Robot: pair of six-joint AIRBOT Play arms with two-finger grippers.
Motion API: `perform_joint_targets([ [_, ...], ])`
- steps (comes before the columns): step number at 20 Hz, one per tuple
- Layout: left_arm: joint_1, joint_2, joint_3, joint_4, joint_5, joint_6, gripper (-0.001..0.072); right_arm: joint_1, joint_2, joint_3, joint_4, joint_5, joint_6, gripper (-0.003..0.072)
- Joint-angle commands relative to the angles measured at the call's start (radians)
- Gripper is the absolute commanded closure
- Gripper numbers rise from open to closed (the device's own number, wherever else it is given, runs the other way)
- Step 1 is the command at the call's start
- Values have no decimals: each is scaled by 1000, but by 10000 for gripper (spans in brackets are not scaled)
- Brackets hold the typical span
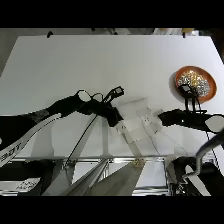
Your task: Fold the box and place the chain.
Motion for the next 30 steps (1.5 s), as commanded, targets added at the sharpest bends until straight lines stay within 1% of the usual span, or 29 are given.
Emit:
perform_joint_targets([
  [1, 1, 41, 1, 29, 50, 169, 709, 1, 5, 47, 16, 20, -20, 370],
  [5, 0, 47, 1, 134, 40, 255, 709, 1, 47, 128, 0, 22, -103, 370],
  [7, 1, 47, 1, 144, 53, 275, 709, 1, 69, 132, 0, 19, -140, 370],
  [11, 0, 35, 0, 180, 68, 279, 709, 1, 71, 131, -8, 47, -149, 370],
  [17, 0, -16, 0, 178, 71, 279, 707, 1, 71, 131, -8, 50, -149, 371],
  [22, 0, -17, 0, 178, 70, 282, 707, 1, 71, 131, -18, 72, -149, 371],
  [25, 1, -13, 1, 178, 38, 352, 710, 1, 71, 131, -34, 76, -149, 371],
  [28, 1, -14, 4, 191, 26, 351, 712, 1, 71, 131, -34, 76, -149, 371],
  [30, 5, -14, 28, 219, -18, 345, 713, 1, 71, 131, -34, 76, -149, 371],
])
